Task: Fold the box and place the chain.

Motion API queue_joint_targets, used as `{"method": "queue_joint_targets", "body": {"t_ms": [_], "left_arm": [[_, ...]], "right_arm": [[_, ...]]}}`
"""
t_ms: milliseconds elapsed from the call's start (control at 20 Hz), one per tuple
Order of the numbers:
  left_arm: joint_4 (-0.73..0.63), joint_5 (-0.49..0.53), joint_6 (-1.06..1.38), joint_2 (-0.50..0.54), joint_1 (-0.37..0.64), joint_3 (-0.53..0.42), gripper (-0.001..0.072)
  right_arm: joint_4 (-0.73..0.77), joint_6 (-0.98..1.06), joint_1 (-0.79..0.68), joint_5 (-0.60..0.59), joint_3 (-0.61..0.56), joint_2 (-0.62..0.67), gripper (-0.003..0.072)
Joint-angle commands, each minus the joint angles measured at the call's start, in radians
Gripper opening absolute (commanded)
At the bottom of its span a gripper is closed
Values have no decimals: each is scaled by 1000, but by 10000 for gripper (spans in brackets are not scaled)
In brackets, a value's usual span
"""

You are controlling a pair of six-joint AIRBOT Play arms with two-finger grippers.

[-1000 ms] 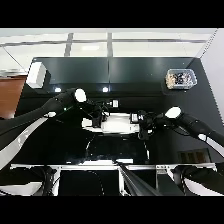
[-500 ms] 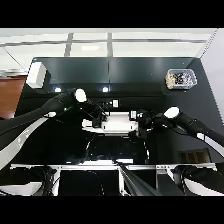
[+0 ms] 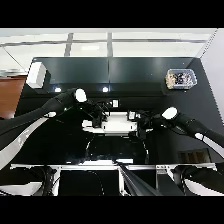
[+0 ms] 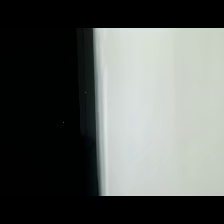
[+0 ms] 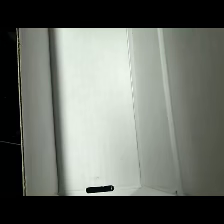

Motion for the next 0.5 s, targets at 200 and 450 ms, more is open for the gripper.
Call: {"method": "queue_joint_targets", "body": {"t_ms": [200, 450], "left_arm": [[13, -39, -8, 13, 1, 1, 424], [187, -160, -285, 162, 60, 1, 627]], "right_arm": [[-20, 12, 2, -3, 0, -1, 534], [-21, 12, 2, -3, 0, -1, 365]]}}
